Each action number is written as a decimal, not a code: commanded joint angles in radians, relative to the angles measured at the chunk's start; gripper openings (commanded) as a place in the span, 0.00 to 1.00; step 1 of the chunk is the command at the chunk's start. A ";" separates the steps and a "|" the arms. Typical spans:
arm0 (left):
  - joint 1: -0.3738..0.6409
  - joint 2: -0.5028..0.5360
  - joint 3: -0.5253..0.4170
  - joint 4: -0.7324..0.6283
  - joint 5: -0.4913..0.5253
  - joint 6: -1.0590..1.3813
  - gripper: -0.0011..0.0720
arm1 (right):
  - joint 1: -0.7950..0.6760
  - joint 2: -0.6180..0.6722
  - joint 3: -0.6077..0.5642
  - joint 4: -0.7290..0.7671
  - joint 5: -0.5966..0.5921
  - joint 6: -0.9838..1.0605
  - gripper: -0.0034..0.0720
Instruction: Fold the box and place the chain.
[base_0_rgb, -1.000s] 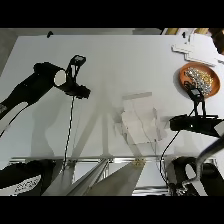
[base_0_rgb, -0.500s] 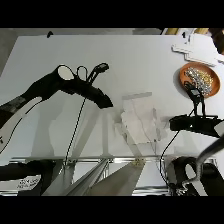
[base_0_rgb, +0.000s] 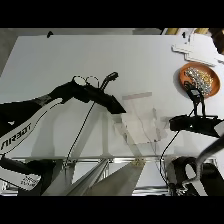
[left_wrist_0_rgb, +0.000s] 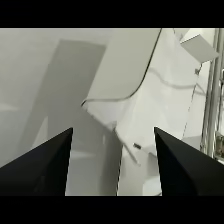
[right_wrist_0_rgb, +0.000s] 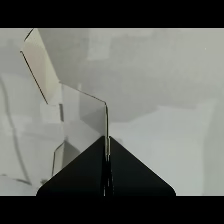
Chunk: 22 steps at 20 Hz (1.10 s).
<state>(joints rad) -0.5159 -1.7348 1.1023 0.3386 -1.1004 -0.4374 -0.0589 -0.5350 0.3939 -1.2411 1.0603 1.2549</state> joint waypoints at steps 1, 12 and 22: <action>-0.051 -0.031 0.001 -0.082 0.037 0.074 0.79 | 0.001 0.001 -0.001 0.000 0.005 0.000 0.07; -0.097 -0.060 0.001 -0.119 0.057 0.122 0.23 | 0.001 0.001 -0.001 0.000 0.005 0.000 0.07; -0.098 0.073 0.001 0.084 0.102 0.230 0.02 | 0.001 0.005 0.097 0.098 0.043 0.000 0.44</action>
<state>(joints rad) -0.6128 -1.7260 1.1023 0.3168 -1.0142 -0.2153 -0.0589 -0.5316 0.4408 -1.1698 1.0786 1.2549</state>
